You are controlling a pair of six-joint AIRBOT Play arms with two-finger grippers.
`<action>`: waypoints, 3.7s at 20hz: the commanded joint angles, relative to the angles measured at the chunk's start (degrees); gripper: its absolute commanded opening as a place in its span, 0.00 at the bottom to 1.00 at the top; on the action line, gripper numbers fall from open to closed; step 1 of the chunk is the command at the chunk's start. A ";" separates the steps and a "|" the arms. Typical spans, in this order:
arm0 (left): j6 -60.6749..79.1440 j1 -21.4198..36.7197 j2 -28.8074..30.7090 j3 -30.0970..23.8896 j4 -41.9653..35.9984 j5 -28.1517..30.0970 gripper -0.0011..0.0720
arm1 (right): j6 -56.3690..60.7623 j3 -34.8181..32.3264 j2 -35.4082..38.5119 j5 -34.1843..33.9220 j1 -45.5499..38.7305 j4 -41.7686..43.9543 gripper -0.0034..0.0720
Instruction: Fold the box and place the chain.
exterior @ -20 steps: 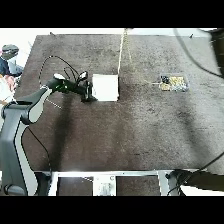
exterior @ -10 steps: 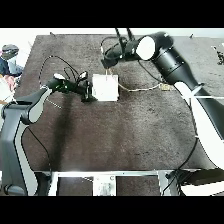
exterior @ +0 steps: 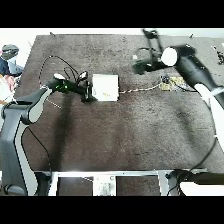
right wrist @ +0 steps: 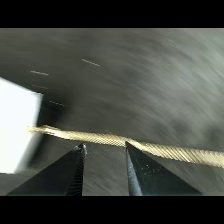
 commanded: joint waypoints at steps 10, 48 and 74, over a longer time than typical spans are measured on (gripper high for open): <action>0.02 0.00 0.04 -0.02 0.00 0.02 0.72 | 5.33 -22.08 -6.45 -25.55 -16.90 22.58 0.65; 0.00 0.00 0.04 -0.02 0.00 0.00 0.72 | -2.75 -9.55 0.11 -30.21 18.47 28.37 0.06; 0.00 0.00 0.04 -0.02 0.00 0.02 0.73 | 8.41 -22.38 -9.51 -31.50 -17.20 23.69 0.59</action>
